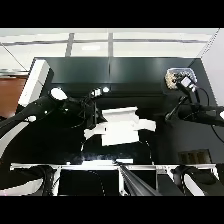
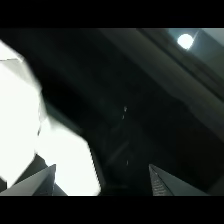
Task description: Fold the box and place the chain.
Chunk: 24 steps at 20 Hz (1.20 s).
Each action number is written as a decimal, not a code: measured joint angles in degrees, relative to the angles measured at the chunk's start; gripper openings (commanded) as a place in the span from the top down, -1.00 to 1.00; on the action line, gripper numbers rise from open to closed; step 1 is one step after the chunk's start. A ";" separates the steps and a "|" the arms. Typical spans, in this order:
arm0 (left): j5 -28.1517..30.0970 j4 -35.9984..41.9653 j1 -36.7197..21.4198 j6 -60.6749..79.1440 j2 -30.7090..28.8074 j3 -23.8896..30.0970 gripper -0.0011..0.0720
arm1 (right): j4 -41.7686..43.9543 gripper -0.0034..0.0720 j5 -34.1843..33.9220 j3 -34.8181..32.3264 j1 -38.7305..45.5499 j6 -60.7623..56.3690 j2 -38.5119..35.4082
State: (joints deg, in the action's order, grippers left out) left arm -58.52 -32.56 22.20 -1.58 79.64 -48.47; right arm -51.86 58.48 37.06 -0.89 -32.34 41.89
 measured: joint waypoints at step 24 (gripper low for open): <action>8.90 -3.91 2.67 8.79 1.84 0.15 0.90 | -0.94 -0.80 -10.23 -8.85 -10.29 10.91 3.72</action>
State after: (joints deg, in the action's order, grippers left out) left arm -49.63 -36.47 24.86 7.20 81.47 -48.31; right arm -52.80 48.25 28.21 -11.18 -21.43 45.60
